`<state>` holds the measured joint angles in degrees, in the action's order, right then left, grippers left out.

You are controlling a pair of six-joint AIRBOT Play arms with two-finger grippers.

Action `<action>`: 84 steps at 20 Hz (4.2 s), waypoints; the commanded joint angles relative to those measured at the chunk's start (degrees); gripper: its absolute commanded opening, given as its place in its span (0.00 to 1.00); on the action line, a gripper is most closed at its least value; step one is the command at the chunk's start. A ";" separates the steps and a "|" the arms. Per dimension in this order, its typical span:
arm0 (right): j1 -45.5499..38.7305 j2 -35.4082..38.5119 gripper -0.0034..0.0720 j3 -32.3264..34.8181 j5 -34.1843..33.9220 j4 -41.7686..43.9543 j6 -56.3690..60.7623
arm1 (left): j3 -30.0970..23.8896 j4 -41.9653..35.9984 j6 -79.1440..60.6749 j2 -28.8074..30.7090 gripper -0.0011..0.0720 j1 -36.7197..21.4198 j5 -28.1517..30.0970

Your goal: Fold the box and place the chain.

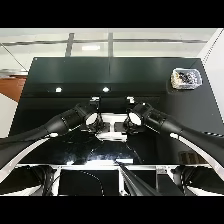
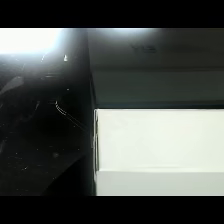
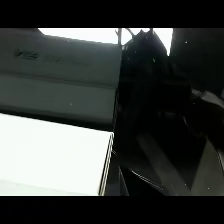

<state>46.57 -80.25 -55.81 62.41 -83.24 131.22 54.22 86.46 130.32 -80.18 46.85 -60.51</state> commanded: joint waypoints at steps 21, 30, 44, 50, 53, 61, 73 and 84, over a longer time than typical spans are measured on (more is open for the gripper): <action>0.11 -2.71 0.10 -1.18 0.87 0.22 1.90 | 0.04 0.02 -0.02 0.02 0.05 0.00 0.02; 0.09 -0.35 0.48 -1.20 3.37 -1.46 1.20 | 0.04 -0.15 -0.02 0.02 0.05 0.00 -0.02; -9.29 23.65 0.47 -1.31 12.41 -8.24 -12.39 | 0.04 -0.15 -0.02 0.02 0.05 0.00 0.00; -27.93 26.03 0.47 -0.20 9.05 -25.64 -23.87 | 0.04 -0.15 -0.02 0.02 0.05 0.00 0.02; -40.22 24.33 0.47 0.98 -2.86 -25.09 -23.85 | 0.04 -0.15 -0.02 0.02 0.05 0.00 0.02; -51.21 11.61 1.00 0.00 -11.37 -24.33 -23.85 | 0.04 -0.15 -0.02 0.02 0.05 0.00 -0.02; -58.60 -10.60 1.00 -28.09 -6.01 -12.87 -24.22 | 0.04 -0.15 -0.04 0.02 0.05 0.00 0.02; -58.69 -20.33 0.84 -34.42 -5.75 3.87 -17.77 | 0.04 -0.13 -0.02 0.02 0.05 -0.02 0.00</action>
<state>-12.08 -99.55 -89.54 56.12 -81.58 108.07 54.24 86.28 130.30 -80.18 46.85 -60.51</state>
